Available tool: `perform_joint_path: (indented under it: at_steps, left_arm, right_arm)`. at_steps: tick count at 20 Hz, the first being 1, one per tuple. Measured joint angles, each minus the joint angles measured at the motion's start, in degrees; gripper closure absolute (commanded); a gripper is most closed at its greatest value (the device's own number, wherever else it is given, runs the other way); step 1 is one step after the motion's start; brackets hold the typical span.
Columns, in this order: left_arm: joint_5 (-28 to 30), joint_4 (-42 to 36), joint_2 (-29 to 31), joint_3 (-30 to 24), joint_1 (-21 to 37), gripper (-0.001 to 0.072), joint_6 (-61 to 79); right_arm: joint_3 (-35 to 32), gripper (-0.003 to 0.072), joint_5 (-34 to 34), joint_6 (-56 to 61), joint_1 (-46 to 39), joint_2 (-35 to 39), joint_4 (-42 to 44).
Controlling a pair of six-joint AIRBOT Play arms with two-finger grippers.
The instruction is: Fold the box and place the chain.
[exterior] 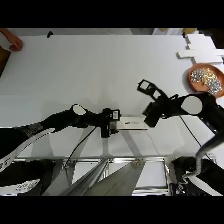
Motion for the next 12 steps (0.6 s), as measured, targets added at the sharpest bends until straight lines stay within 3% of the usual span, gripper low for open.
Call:
perform_joint_path:
  at_steps: [5, 12]
  left_arm:
    - [0.0, 0.0, 0.0, 0.0, 0.0, 0.0376, 0.0]
    - [0.0, 0.0, 0.0, 0.0, 0.0, 0.0378, 0.02]
  right_arm:
    - [-0.37, 0.0663, 6.25, 17.88, -9.84, 1.14, -11.8]
    - [-1.44, 0.0662, 12.37, 24.37, -19.1, 1.42, -16.33]
